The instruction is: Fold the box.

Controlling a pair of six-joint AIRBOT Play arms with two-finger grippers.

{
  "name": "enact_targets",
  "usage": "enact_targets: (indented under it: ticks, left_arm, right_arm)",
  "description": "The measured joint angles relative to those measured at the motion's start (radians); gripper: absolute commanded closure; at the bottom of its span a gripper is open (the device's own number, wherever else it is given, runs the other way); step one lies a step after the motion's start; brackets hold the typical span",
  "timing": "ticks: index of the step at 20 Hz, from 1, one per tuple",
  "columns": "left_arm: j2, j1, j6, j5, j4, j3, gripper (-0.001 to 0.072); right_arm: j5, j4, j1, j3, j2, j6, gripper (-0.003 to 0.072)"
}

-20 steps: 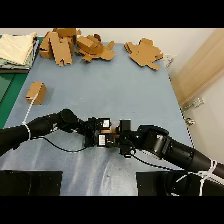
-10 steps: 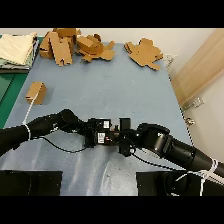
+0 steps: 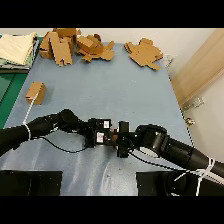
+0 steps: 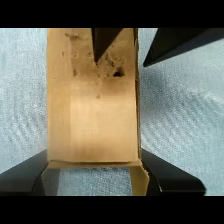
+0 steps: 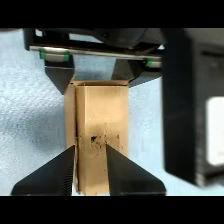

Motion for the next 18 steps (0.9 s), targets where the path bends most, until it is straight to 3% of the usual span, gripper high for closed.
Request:
enact_targets:
  ticks: [5,9,10,11,15,18]
  left_arm:
    - [0.0,0.0,0.0,0.002,0.0,0.0,0.0419]
    - [0.0,0.0,0.0,0.002,0.0,0.0,0.042]
    - [0.0,0.0,-0.001,0.002,0.0,0.0,0.042]
    - [0.0,0.0,-0.001,0.002,0.0,0.0,0.042]
    - [0.0,0.0,-0.001,0.002,0.0,0.0,0.0419]
    - [0.0,0.0,-0.001,0.002,0.0,0.0,0.0419]
  right_arm:
    - [0.019,0.016,0.0,0.002,-0.006,0.021,0.0403]
    - [0.102,-0.016,0.0,0.026,0.073,0.122,0.04]
    - [0.134,-0.037,-0.002,0.031,0.108,0.175,0.0427]
    - [0.163,-0.06,-0.002,0.034,0.141,0.243,0.0685]
    - [0.24,-0.16,-0.004,-0.004,0.297,0.807,0.0686]
    - [0.071,-0.177,0.0,-0.151,0.426,1.389,0.0687]
